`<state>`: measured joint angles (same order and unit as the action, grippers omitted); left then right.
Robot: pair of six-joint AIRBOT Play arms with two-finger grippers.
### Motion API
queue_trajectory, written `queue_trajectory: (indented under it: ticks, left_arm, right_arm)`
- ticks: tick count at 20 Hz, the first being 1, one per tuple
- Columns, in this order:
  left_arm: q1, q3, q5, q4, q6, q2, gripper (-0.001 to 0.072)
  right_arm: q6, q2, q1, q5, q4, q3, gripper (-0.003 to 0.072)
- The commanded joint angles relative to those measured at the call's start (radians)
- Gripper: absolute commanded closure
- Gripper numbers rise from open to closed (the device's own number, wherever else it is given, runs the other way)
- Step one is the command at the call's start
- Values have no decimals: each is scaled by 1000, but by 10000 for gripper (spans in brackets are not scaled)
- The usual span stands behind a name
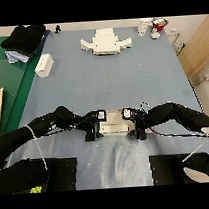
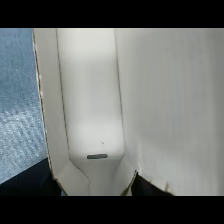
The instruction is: Fold the box.
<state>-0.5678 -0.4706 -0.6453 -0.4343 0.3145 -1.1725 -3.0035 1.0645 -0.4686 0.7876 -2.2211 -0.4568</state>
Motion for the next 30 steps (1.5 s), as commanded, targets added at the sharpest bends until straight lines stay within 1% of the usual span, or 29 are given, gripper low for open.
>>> queue_trajectory:
  ticks: [1, 24, 25, 26, 28, 30]
  left_arm:
    - [0, -1, -1, 0, -1, 0, 259]
    - [0, -1, -1, 0, -1, 0, 259]
    - [0, -1, 0, 0, -1, 0, 259]
    - [0, -1, -1, 0, -1, 0, 259]
    - [0, -1, -1, 0, -1, 0, 259]
    - [0, -1, 0, 0, -1, 0, 259]
  right_arm:
    - [1, 0, -1, 0, 0, -1, 210]
    - [1, 0, -1, 6, 1, -1, 209]
    - [5, 0, -1, 7, -1, -2, 113]
    - [23, 0, -1, 7, 0, -6, -34]
    - [57, -8, -1, 20, 22, -19, -32]
    - [122, -38, 0, 56, 93, -35, -32]
